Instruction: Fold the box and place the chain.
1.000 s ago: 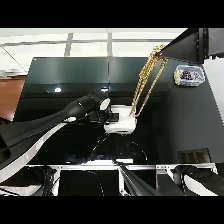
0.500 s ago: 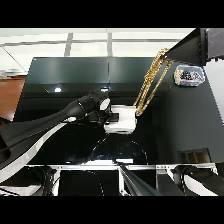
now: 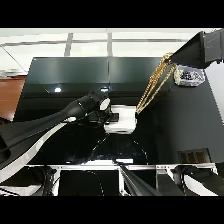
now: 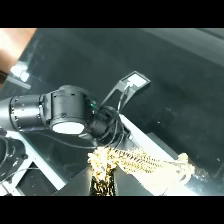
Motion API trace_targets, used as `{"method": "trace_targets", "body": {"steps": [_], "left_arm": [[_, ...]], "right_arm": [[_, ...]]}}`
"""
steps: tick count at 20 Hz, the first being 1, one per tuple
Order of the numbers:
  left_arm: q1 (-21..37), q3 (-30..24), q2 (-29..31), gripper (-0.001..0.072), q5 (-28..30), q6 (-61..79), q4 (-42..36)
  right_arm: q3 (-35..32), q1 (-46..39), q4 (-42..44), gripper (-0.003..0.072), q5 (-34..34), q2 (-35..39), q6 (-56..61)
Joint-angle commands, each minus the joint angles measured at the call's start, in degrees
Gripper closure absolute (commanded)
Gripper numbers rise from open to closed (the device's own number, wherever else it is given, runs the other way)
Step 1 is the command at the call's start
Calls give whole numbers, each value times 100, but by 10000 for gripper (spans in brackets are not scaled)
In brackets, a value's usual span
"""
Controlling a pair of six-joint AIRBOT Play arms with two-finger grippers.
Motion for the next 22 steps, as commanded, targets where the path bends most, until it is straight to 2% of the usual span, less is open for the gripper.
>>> {"method": "trace_targets", "body": {"steps": [1, 6, 14, 18, 22], "left_arm": [[4, 2, -2, 680, -2, 2, 2], [4, 2, -2, 680, -2, 2, 2], [4, 2, -2, 680, -2, 2, 2], [4, 2, -2, 680, -2, 2, 2], [4, 2, -2, 680, -4, 2, 2]], "right_arm": [[-2, 2, 337, 671, 0, 4, -52], [-164, 2, 791, 671, -199, 0, -205], [-402, 2, 310, 671, 129, 79, -205], [-614, 2, 855, 671, -107, 76, -271], [-1086, 2, 1757, 671, -363, 76, -592]]}}
